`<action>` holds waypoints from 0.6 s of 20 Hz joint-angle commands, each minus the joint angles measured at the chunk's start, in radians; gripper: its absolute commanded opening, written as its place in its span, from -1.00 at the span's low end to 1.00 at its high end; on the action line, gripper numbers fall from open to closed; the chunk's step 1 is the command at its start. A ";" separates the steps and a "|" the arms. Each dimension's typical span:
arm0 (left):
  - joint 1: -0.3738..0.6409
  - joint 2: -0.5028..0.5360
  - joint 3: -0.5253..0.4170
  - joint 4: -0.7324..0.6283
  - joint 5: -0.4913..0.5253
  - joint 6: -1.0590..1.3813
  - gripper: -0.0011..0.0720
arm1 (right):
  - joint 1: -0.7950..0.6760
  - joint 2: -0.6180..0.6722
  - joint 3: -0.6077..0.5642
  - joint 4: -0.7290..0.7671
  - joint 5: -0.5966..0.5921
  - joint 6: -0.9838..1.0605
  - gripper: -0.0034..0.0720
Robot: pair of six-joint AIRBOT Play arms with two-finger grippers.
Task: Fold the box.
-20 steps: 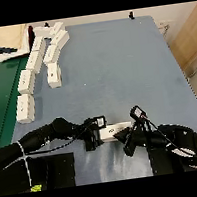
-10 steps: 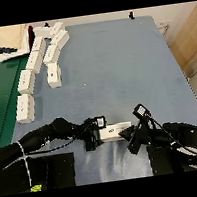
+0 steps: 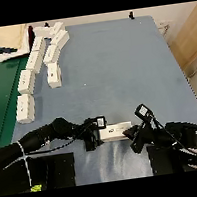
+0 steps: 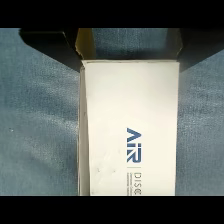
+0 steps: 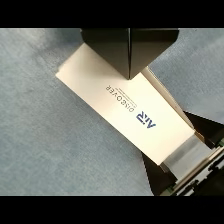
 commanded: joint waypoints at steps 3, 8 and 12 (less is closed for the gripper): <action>0.001 0.000 0.000 -0.001 -0.001 -0.003 0.24 | -0.001 -0.043 -0.001 -0.008 0.021 0.008 -0.91; 0.001 0.000 0.000 -0.001 -0.001 -0.003 0.24 | -0.001 -0.046 -0.001 -0.008 0.023 0.009 -0.91; 0.001 0.000 0.000 -0.001 -0.001 -0.003 0.24 | -0.001 -0.046 -0.001 -0.008 0.033 0.012 -0.91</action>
